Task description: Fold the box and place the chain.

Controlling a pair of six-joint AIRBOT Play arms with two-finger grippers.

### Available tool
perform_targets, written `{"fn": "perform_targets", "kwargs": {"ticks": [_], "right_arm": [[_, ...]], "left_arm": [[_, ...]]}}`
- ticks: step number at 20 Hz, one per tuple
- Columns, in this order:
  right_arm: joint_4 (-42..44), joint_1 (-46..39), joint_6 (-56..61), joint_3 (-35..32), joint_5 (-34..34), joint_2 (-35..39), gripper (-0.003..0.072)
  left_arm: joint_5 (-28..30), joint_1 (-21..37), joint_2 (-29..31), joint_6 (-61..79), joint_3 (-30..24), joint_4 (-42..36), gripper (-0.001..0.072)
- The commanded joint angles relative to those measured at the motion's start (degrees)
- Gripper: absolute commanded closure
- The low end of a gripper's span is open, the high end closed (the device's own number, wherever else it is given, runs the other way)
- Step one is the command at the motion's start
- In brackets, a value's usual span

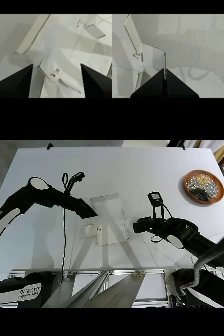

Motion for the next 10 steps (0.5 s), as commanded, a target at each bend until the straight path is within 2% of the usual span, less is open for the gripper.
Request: {"fn": "perform_targets", "kwargs": {"ticks": [1,4,7,10], "right_arm": [[0.0,0.1,0.0,0.0,-0.2,0.0,0.0676],[0.0,0.1,0.0,0.0,-0.2,0.0,0.0676],[0.0,0.1,0.0,0.0,-0.4,0.0,0.0676],[0.0,0.1,0.0,0.0,-0.4,0.0,0.0676]], "left_arm": [[0.8,1.0,-4.6,4.1,0.3,-3.3,0.0056],[0.4,4.0,-5.1,2.3,0.3,-3.3,0.0049],[-3.3,7.4,-5.2,2.3,0.3,-3.6,0.0049],[-5.2,7.1,-6.3,3.2,0.3,-6.4,0.0050]]}}
